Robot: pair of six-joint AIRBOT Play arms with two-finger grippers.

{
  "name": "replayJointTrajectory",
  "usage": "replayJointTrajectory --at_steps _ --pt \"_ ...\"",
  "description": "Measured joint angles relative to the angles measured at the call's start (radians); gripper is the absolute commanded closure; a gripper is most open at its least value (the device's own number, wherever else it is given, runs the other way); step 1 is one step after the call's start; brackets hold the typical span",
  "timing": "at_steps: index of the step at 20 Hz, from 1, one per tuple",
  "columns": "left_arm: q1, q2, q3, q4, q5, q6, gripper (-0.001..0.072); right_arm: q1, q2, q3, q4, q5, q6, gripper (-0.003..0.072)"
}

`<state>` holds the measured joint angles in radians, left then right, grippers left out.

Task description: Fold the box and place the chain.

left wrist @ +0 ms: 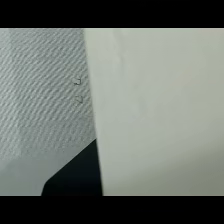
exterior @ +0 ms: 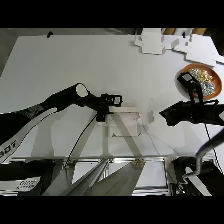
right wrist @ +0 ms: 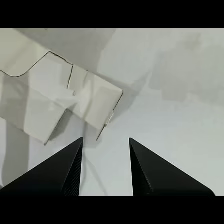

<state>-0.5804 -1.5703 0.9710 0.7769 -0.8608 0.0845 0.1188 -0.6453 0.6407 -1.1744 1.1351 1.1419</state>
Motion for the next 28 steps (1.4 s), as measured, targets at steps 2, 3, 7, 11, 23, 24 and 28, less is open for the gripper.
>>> replayJointTrajectory --at_steps 2,3,7,11,23,24,28 --pt "0.0 -0.001 0.0 -0.001 -0.001 0.001 0.0699 0.0 0.0 0.0 0.0 0.0 0.0 0.0396" --pt "0.0 -0.001 0.0 -0.001 -0.001 0.001 0.0699 0.0 0.0 0.0 0.0 0.0 0.0 0.0396" --pt "0.0 -0.002 0.0 0.0 -0.002 0.001 0.0699 0.0 0.0 0.0 0.0 0.002 0.0 0.0396" --pt "0.0 -0.002 0.0 0.0 -0.004 0.001 0.0699 0.0 0.0 0.0 0.0 0.026 0.0 0.043" --pt "0.0 -0.002 0.0 0.001 -0.004 0.001 0.0699 0.01 0.0 0.0 0.029 0.121 -0.063 0.067" --pt "0.0 -0.002 0.0 0.001 -0.004 0.001 0.0699 0.018 0.0 0.0 0.05 0.116 -0.083 0.067" --pt "0.0 -0.002 0.0 0.001 -0.004 0.001 0.0699 0.08 0.0 0.0 0.123 0.113 -0.163 0.067"
